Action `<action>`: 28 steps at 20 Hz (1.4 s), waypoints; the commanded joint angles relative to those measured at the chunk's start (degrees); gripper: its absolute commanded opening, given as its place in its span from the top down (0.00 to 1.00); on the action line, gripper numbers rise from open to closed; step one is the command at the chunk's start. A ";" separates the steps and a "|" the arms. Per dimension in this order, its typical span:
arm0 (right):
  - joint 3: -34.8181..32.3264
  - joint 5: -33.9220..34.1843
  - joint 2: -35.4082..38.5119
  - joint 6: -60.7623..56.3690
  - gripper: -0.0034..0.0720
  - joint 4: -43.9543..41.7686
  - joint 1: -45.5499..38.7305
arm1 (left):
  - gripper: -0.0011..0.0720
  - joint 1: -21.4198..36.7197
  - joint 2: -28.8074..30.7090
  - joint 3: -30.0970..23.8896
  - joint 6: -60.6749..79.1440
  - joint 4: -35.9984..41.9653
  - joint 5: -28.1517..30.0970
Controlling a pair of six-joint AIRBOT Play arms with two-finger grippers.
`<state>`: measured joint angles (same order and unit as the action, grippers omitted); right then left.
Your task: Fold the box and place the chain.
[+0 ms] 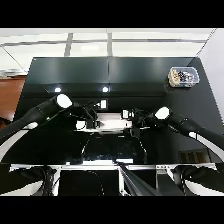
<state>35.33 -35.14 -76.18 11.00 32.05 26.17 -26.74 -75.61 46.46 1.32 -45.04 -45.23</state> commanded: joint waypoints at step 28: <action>0.02 -0.17 -0.02 -0.48 0.88 -0.28 0.07 | 0.95 3.43 -2.95 -4.57 -37.70 10.51 4.76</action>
<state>35.33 -35.31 -76.18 10.46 31.70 26.22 -23.35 -76.34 42.00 -36.62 -32.77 -41.47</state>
